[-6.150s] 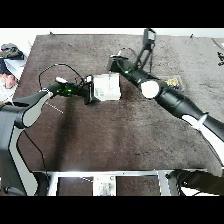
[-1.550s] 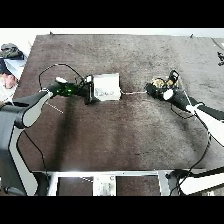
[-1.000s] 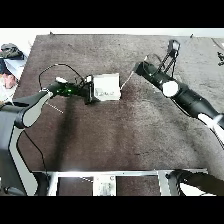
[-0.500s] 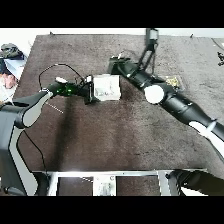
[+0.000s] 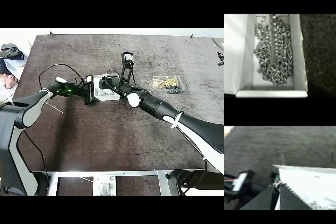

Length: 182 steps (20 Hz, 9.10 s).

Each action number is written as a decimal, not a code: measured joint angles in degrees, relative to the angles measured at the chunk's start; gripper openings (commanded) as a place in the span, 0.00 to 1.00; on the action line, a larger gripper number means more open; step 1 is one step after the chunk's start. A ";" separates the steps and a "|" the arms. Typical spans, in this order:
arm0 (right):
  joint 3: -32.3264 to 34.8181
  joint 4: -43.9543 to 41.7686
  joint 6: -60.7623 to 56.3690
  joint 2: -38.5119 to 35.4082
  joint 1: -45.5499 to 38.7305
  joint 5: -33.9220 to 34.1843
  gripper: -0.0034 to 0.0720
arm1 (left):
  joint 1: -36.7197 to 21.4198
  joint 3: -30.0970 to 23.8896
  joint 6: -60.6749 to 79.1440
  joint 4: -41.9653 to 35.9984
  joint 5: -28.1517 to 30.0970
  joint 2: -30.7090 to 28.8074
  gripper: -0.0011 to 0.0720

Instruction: Fold the box and place the chain.

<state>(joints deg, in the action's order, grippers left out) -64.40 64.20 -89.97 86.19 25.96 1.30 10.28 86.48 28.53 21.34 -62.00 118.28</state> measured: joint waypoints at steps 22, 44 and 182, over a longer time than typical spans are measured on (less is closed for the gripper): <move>14.86 3.32 -3.91 -6.14 -27.04 -20.48 0.34 | 0.00 0.00 0.00 0.02 0.00 0.00 0.39; 8.98 4.46 -2.75 3.72 -27.26 -17.49 0.34 | 0.00 0.00 0.00 0.02 0.00 0.00 0.39; -38.58 -16.41 64.83 16.81 -21.53 -50.95 0.12 | -0.02 0.00 0.00 0.02 0.00 0.00 0.39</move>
<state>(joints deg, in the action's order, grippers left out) -102.98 47.79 -25.15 103.00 4.43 -49.65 10.26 86.48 28.53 21.37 -62.00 118.28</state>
